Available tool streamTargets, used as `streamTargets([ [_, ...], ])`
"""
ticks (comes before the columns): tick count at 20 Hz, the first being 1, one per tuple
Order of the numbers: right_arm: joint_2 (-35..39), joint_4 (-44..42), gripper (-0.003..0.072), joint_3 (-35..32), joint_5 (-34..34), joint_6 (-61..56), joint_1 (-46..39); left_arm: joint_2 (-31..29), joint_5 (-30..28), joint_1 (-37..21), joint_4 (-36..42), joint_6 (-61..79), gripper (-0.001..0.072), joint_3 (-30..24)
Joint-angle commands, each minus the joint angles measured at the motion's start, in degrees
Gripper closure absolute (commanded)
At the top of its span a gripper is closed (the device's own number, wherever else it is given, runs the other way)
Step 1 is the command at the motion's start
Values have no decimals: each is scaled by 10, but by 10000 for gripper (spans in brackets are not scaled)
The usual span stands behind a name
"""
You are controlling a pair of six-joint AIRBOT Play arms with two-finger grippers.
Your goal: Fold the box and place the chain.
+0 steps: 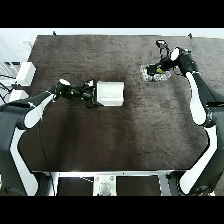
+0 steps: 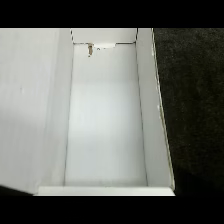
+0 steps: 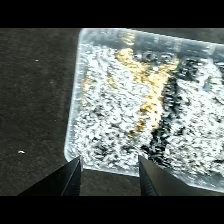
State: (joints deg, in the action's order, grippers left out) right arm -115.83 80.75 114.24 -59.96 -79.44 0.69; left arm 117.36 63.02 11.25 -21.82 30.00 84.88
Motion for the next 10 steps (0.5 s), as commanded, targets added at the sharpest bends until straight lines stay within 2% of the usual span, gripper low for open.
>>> streamTargets([
  [1,-13,-28,266,3,-9,6,0,0,-1,0,0,0,361,0],
  [5,-30,-25,321,3,-14,6,2,0,-1,0,0,0,361,0],
  [6,-34,-25,388,3,-14,6,2,0,-1,0,0,0,361,0],
  [9,-37,-25,676,4,-13,6,3,0,-1,0,0,0,361,0],
  [10,-36,-25,678,8,-13,6,3,0,-1,0,0,0,361,0],
])
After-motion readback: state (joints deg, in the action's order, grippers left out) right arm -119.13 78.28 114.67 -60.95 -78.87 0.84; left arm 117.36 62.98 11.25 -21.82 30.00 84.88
